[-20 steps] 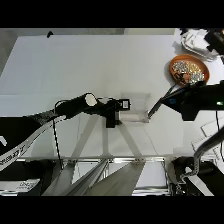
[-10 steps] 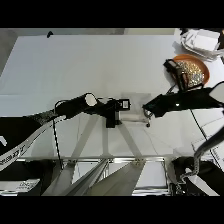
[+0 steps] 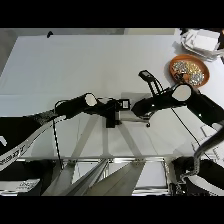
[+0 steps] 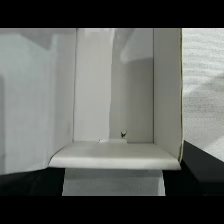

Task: Fold the box and place the chain.

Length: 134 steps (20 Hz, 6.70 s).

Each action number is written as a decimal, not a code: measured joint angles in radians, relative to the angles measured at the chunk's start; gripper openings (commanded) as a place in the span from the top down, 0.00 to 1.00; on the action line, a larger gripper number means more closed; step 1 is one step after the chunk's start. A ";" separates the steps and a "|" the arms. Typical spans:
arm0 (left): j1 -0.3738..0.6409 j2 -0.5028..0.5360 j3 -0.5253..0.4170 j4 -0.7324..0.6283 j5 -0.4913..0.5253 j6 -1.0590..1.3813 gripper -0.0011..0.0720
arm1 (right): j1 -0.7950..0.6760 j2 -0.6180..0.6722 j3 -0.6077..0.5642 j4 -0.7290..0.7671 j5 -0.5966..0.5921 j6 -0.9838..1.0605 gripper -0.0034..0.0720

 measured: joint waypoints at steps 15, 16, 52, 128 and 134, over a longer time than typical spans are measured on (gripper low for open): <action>0.000 0.000 0.000 0.000 0.000 0.000 0.70 | -0.008 0.029 0.153 -0.285 0.226 0.194 0.74; 0.000 0.000 0.000 0.000 0.000 0.000 0.70 | -0.023 0.048 0.178 -0.340 0.250 0.219 0.74; 0.000 0.000 0.000 0.000 0.000 0.000 0.70 | -0.496 -0.413 0.251 -0.591 -0.313 0.371 0.94; 0.000 0.000 0.000 0.000 0.000 0.000 0.70 | -0.048 0.308 -0.127 -0.401 0.389 0.132 0.66; 0.000 0.000 0.000 0.000 0.000 0.000 0.70 | 0.007 0.314 -0.258 -0.398 0.165 0.009 0.65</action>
